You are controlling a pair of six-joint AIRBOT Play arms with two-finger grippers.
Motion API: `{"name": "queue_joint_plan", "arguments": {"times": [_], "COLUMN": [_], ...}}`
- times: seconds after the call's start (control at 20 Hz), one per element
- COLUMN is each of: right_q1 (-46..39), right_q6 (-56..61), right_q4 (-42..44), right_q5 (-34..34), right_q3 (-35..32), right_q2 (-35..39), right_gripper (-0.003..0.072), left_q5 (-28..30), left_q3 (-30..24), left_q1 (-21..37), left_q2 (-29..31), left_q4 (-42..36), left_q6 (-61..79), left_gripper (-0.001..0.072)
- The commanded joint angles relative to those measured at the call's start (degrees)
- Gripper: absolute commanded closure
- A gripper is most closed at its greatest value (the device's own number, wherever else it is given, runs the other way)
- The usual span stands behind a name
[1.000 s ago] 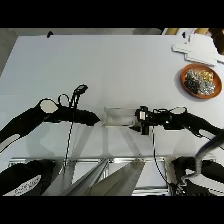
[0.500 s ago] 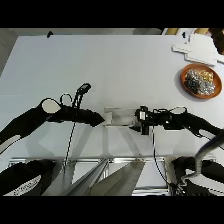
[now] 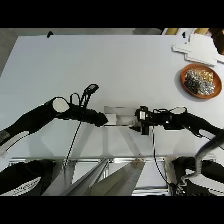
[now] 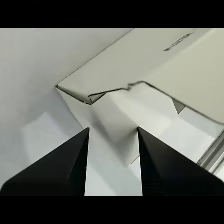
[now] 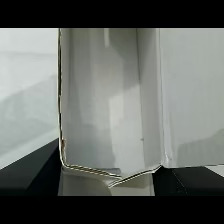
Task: Fold the box and place the chain.
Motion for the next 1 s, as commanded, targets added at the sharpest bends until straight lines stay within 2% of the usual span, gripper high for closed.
{"name": "queue_joint_plan", "arguments": {"times": [0.0, 0.2, 0.45, 0.75, 0.95], "right_q1": [0.0, 0.0, 0.0, 0.0, 0.0], "right_q6": [0.0, 0.0, 0.0, 0.0, 0.0], "right_q4": [0.0, 0.0, 0.0, 0.0, 0.0], "right_q5": [0.1, 0.1, 0.1, 0.1, 0.1], "right_q3": [0.0, 0.0, 0.0, 0.0, 0.0], "right_q2": [0.0, 0.0, 0.0, 0.0, 0.0], "right_gripper": [0.0279, 0.0279, 0.0279, 0.0279, 0.0279], "left_q5": [-0.2, -2.9, -8.7, -9.4, -12.9], "left_q3": [3.2, 5.7, 11.7, 16.3, 19.3], "left_q1": [-1.7, -3.8, -6.8, -9.8, -10.7], "left_q2": [-1.0, -1.8, -4.5, -6.5, -8.2], "left_q4": [7.9, 15.2, 22.8, 26.8, 30.0], "left_q6": [-8.2, -14.7, -24.6, -35.2, -41.9], "left_gripper": [0.0355, 0.0356, 0.0356, 0.0356, 0.0357]}}
